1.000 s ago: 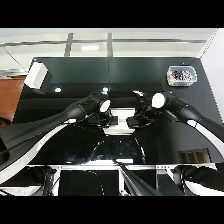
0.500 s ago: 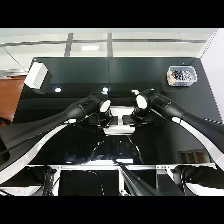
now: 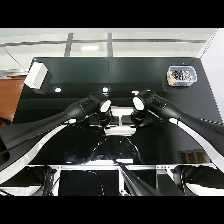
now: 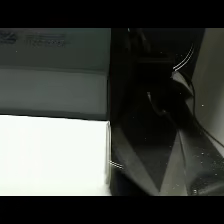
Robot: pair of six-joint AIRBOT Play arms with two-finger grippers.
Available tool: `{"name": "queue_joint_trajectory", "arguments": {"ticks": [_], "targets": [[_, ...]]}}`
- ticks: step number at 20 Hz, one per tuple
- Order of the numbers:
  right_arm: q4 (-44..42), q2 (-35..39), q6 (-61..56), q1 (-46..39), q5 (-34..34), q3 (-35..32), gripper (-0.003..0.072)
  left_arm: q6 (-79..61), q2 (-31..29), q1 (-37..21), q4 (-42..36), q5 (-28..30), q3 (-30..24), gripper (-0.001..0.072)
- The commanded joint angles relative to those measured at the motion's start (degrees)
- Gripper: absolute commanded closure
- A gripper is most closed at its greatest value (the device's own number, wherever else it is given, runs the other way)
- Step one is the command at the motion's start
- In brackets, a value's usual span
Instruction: Fold the box and place the chain.
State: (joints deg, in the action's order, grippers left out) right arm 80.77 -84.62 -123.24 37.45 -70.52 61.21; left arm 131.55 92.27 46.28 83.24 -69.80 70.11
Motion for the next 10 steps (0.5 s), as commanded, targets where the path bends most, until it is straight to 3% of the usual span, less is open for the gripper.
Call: {"name": "queue_joint_trajectory", "arguments": {"ticks": [1,10], "targets": [[-1.9,0.1,-0.9,0.0,1.8,0.1,0.0467,0.2,0.0,0.0,-0.2,0.2,0.0,0.0684],[-2.5,-0.6,-0.4,0.0,2.2,0.1,0.0469,0.2,0.0,0.0,-0.2,0.2,0.0,0.0684]]}}
